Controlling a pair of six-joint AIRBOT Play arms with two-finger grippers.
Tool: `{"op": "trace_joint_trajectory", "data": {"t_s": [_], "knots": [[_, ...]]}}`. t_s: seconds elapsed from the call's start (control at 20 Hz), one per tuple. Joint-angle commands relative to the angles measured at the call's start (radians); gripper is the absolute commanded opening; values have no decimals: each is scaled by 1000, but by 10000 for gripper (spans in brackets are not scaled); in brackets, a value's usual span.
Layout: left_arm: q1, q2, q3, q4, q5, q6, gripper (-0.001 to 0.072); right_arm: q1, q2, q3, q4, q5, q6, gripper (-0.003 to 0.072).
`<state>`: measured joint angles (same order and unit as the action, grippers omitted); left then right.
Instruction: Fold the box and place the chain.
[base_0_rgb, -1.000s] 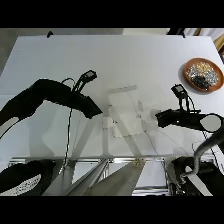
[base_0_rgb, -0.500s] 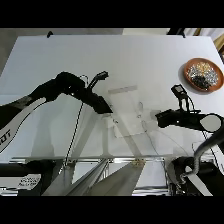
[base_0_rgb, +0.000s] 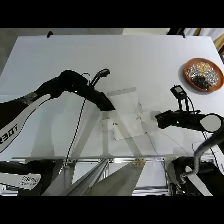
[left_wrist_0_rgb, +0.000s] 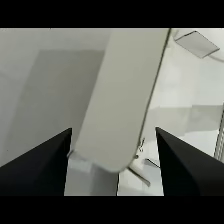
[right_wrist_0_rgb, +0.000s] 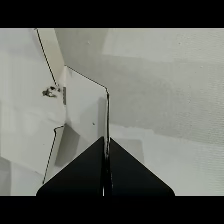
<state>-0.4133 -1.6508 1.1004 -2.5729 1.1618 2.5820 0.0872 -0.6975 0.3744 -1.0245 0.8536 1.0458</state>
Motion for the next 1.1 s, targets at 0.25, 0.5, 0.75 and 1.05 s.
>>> {"op": "trace_joint_trajectory", "data": {"t_s": [0.25, 0.5, 0.75, 1.05], "knots": [[-41, -103, 2, -45, 95, 37, 554, 1, -1, 0, 8, 0, 0, 11], [-51, -116, 2, -67, 53, 71, 552, 1, -1, 0, 8, 0, 0, 11], [-44, -116, 2, -49, 39, 71, 191, 1, -1, 0, 8, 0, 1, 11], [-2, -113, 2, -34, 84, 85, 9, 1, -1, 0, 8, 0, 1, 11]]}}
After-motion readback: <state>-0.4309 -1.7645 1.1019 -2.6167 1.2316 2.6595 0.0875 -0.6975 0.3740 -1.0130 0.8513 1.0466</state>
